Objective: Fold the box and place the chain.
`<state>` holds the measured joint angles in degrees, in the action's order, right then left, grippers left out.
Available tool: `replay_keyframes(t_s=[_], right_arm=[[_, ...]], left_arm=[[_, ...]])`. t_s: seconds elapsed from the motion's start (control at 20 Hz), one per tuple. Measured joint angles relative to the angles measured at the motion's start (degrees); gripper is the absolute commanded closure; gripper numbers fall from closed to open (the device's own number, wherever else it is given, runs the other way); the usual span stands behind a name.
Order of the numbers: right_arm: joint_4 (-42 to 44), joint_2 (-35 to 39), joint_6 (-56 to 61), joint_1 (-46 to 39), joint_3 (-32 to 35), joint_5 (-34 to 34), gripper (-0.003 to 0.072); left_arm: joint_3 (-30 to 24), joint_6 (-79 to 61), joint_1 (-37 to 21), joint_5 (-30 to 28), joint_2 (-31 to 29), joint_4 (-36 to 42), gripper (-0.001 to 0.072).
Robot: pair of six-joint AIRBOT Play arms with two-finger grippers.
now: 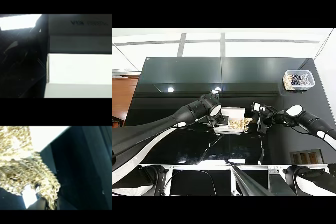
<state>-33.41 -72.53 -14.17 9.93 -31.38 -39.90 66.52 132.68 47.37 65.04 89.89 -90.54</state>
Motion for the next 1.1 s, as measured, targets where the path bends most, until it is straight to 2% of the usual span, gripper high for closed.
replay_keyframes(t_s=[0.25, 0.45, 0.6, 0.8, 1.1], right_arm=[[-3.1, 2.8, 8.9, 0.0, 0.0, -0.7, 0.0672], [-2.8, 11.5, 25.6, 0.0, -1.7, -2.8, 0.0673], [-1.6, 18.8, 39.3, 0.0, -5.6, -7.3, 0.0673], [5.5, 24.0, 51.3, 0.0, -11.0, -14.0, 0.0673], [19.3, 25.7, 56.3, 0.0, -14.8, -18.9, 0.0673]], left_arm=[[0.0, 0.0, 0.0, 0.0, 0.0, 0.0, 0.0678], [0.0, 0.0, 0.0, 0.0, 0.0, 0.0, 0.0678], [0.0, 0.0, 0.0, 0.0, 0.0, 0.0, 0.0678], [0.0, 0.0, 0.0, 0.0, 0.0, 0.1, 0.0678], [0.0, 0.0, 0.0, 0.0, 0.0, 0.2, 0.0678]])
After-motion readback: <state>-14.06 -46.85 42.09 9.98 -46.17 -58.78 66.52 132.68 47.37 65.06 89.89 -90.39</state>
